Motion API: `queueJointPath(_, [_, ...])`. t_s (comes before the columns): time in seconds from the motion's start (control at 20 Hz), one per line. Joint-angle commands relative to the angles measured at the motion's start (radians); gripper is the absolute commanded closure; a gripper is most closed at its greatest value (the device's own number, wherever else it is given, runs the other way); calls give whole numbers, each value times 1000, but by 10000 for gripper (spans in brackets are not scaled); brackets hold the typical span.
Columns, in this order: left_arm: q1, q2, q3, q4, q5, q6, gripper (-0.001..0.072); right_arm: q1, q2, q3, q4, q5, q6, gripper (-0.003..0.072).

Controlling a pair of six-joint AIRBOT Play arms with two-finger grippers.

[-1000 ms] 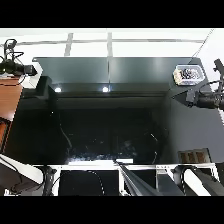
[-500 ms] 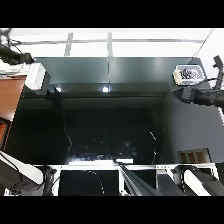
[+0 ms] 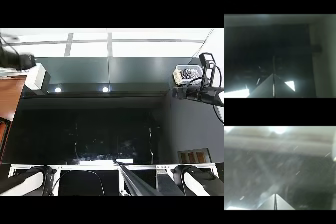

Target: Fold the box and place the chain.

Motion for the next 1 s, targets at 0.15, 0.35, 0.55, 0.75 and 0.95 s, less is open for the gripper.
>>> queueJointPath(0.15, [-78, 472, -681, 3, 297, -77, 686, 12, -7, -101, -181, -200, 20, 676])
queueJointPath(0.35, [-78, 541, -727, 13, 290, -71, 684, 12, -6, -101, -195, -152, 21, 675])
queueJointPath(0.55, [-78, 541, -727, 0, 300, -72, 683, 12, -6, -101, -195, -152, 21, 675])
queueJointPath(0.75, [-78, 541, -727, 1, 301, -72, 683, 12, -6, -101, -195, -152, 21, 675])
queueJointPath(0.95, [-78, 541, -727, 1, 301, -72, 684, 12, -6, -101, -195, -152, 20, 675])
